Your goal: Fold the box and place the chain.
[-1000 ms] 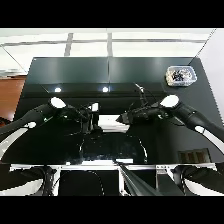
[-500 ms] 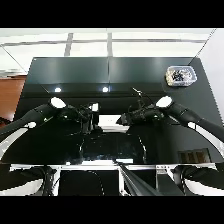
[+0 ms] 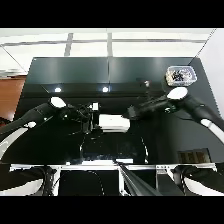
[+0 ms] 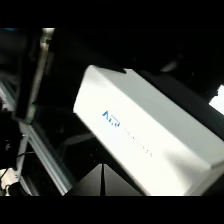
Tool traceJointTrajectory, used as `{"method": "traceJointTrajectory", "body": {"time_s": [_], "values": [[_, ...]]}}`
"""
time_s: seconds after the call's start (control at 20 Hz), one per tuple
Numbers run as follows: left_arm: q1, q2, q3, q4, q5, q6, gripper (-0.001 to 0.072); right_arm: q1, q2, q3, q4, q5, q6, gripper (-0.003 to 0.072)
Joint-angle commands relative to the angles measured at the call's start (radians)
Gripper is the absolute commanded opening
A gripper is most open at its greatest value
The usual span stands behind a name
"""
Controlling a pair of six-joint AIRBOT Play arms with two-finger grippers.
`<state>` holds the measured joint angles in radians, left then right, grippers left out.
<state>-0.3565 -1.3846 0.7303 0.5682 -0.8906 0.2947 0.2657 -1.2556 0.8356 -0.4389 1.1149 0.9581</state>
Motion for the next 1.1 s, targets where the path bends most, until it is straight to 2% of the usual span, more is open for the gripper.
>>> {"method": "traceJointTrajectory", "body": {"time_s": [0.0,0.15,0.3,0.4,0.6,0.9,1.05], "values": [[0.001,0.018,0.050,0.040,-0.042,-0.121,0.0714,-0.166,0.158,0.029,-0.005,0.120,0.011,0.0019],[0.000,0.061,0.126,0.155,-0.164,-0.209,0.0714,-0.293,0.268,0.028,-0.087,0.130,0.045,0.0019],[-0.030,0.073,0.195,0.116,-0.145,-0.293,0.0714,-0.349,0.290,0.027,-0.116,0.138,0.060,0.0019],[-0.091,0.029,0.251,0.117,-0.110,-0.374,0.0713,-0.351,0.290,0.027,-0.115,0.117,0.060,0.0019],[-0.192,-0.097,0.357,0.144,-0.105,-0.501,0.0713,-0.351,0.290,0.027,-0.116,0.108,0.059,0.0019],[-0.201,-0.147,0.379,0.165,-0.195,-0.554,0.0713,-0.351,0.290,0.027,-0.121,0.102,0.059,0.0019],[-0.213,-0.147,0.379,0.231,-0.195,-0.554,0.0713,-0.351,0.290,0.027,-0.122,0.092,0.059,0.0019]]}}
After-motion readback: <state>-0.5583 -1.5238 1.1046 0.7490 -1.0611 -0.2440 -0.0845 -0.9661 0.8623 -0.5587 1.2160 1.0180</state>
